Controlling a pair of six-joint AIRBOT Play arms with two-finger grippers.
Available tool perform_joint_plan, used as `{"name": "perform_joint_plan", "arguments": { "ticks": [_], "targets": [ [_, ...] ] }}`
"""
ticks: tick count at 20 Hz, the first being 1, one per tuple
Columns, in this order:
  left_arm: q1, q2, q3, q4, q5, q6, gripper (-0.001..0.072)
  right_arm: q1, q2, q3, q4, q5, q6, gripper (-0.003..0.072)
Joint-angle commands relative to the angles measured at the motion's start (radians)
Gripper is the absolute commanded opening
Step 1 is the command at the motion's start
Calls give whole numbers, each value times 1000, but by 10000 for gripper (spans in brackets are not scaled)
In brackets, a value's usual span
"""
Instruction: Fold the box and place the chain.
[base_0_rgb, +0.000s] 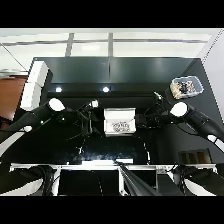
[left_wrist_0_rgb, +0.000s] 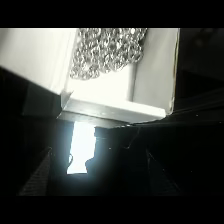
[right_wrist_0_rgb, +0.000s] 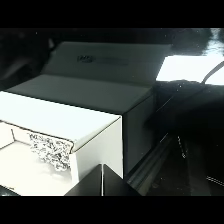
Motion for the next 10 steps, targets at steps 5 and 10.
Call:
{"name": "perform_joint_plan", "arguments": {
  "ticks": [5,10],
  "targets": [
    [-24,0,-66,-231,66,283,706,0,-1,0,1,1,0,19],
    [-24,-1,-65,-244,66,302,706,0,-1,0,0,-2,0,20]
  ]
}}
